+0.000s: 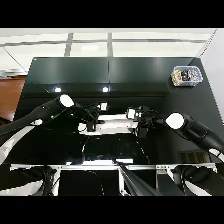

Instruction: Fold the box and place the chain.

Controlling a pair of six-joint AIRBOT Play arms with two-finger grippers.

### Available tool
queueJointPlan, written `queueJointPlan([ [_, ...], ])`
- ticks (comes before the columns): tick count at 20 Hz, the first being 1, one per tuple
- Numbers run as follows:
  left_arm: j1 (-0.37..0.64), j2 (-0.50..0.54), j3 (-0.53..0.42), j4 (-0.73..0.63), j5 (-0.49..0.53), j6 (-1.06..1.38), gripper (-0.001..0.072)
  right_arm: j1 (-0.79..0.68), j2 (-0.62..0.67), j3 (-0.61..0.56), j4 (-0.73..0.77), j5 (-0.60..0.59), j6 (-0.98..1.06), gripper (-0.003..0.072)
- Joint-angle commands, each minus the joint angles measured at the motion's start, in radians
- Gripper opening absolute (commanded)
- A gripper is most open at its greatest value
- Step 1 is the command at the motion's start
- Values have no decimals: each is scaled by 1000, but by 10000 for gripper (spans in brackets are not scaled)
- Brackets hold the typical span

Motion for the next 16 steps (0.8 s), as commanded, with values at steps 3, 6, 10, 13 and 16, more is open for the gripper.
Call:
queueJointPlan([
  [3, -1, 0, 1, -1, -3, 1, 25, -36, -66, 1, 193, 84, -188, 680],
  [6, 0, 0, 1, -1, -2, 0, 25, -36, -130, 1, 306, 121, -365, 679],
  [10, 0, 0, 1, -1, -5, 0, 25, -38, -211, 1, 278, 121, -385, 680],
  [13, -1, 0, 1, -1, -7, 0, 25, -38, -232, 1, 278, 118, -417, 679],
  [16, 0, 0, 0, -1, -8, 0, 25, -38, -234, 1, 282, 111, -416, 679],
])
